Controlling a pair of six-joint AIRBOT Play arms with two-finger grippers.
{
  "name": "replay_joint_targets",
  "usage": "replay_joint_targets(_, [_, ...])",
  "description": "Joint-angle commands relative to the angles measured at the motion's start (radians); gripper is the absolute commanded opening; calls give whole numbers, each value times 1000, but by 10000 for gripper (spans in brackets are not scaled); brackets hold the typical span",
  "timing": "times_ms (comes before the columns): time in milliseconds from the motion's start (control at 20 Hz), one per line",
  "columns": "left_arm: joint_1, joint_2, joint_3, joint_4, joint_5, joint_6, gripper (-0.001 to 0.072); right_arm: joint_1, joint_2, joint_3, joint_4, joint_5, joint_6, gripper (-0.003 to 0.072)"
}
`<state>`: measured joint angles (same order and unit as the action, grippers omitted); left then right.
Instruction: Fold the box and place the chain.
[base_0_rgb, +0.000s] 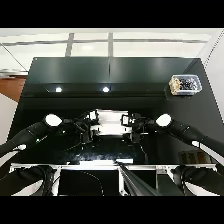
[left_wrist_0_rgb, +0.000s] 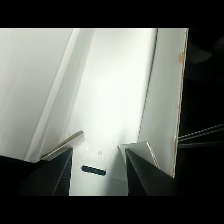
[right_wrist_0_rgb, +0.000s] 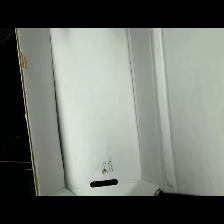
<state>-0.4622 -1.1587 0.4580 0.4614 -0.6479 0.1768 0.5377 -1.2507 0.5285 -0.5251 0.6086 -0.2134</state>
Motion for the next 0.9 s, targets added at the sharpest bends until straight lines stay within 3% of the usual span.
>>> replay_joint_targets(0, [0,-1,0,6,7,0,422,0,-1,1,0,0,0,471])
replay_joint_targets(50, [0,0,0,6,11,-1,363,0,-1,1,0,0,0,471])
replay_joint_targets(100, [3,3,3,7,12,-2,137,0,-1,1,0,0,0,471])
replay_joint_targets(150, [13,15,5,5,13,-5,29,0,-1,1,0,0,0,471])
replay_joint_targets(300, [86,102,11,72,13,-142,29,0,-1,1,0,0,0,471])
replay_joint_targets(500, [299,286,11,259,2,-686,29,0,-1,1,0,0,0,471])
replay_joint_targets(700, [616,351,8,449,-197,-1397,29,0,-1,1,0,0,0,471])
replay_joint_targets(850, [813,329,-18,521,-311,-1442,29,0,-1,1,0,0,0,471])
